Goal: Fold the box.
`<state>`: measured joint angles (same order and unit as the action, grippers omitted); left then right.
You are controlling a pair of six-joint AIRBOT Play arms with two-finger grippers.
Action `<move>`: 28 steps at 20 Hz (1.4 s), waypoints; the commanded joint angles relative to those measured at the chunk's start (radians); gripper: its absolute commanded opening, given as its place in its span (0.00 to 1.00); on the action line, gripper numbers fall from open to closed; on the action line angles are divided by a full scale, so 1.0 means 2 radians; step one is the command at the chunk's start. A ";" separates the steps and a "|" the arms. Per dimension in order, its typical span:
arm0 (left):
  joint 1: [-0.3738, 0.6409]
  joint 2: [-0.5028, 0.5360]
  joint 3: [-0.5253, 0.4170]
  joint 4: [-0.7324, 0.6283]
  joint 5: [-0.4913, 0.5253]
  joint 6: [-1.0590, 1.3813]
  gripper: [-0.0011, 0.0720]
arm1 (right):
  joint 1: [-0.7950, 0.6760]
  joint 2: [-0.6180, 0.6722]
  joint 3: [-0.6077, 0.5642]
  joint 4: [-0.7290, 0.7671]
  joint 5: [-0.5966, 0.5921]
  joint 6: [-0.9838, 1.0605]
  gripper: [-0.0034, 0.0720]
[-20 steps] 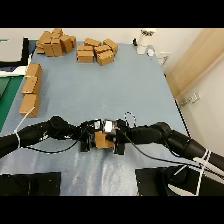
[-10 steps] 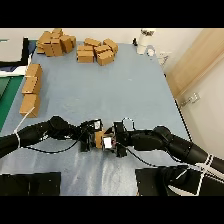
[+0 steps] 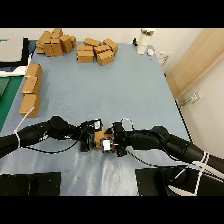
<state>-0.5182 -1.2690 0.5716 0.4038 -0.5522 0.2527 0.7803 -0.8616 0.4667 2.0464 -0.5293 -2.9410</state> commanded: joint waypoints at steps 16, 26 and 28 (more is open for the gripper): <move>0.000 0.000 0.000 0.000 0.000 0.000 0.66 | 0.001 0.022 0.001 -0.027 0.010 0.001 0.39; 0.000 0.000 0.000 0.000 0.000 0.000 0.66 | 0.001 0.040 0.001 -0.027 0.010 0.001 0.26; 0.000 0.000 0.000 0.000 0.000 0.000 0.66 | 0.001 0.040 0.001 -0.027 0.009 0.001 0.26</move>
<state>-0.5175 -1.2690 0.5716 0.4046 -0.5552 0.2539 0.7803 -0.7841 0.4675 1.9926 -0.5083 -2.9398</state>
